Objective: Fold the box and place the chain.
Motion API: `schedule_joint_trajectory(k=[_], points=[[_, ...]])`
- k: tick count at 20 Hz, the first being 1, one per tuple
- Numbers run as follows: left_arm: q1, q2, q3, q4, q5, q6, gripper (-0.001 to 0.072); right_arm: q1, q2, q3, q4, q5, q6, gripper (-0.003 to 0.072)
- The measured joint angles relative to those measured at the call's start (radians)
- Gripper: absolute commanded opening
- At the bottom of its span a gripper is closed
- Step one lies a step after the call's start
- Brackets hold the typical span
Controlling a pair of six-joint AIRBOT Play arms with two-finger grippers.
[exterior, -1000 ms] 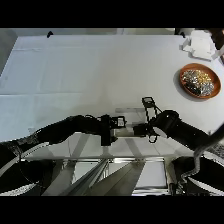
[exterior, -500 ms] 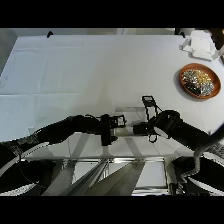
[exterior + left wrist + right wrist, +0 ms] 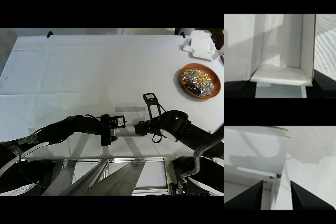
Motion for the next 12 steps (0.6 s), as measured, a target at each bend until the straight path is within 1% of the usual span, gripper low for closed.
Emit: schedule_joint_trajectory(k=[3,6,8,9,12], points=[[0.000,0.000,0.000,0.000,0.000,0.000,0.0314,-0.038,0.114,0.019,-0.028,0.010,-0.042,0.0405],[0.000,0.000,0.000,0.000,0.001,0.000,0.0314,-0.164,0.195,0.068,-0.094,0.016,-0.137,0.0414],[0.000,0.000,0.000,0.000,0.001,0.000,0.0314,-0.308,0.212,0.107,-0.132,0.007,-0.222,0.0421],[0.000,0.000,0.000,0.000,0.001,0.000,0.0314,-0.401,0.211,0.123,-0.136,-0.003,-0.274,0.0439],[0.000,0.000,0.000,0.000,0.001,0.000,0.0314,-0.699,0.158,0.150,-0.085,-0.057,-0.438,0.0441]])
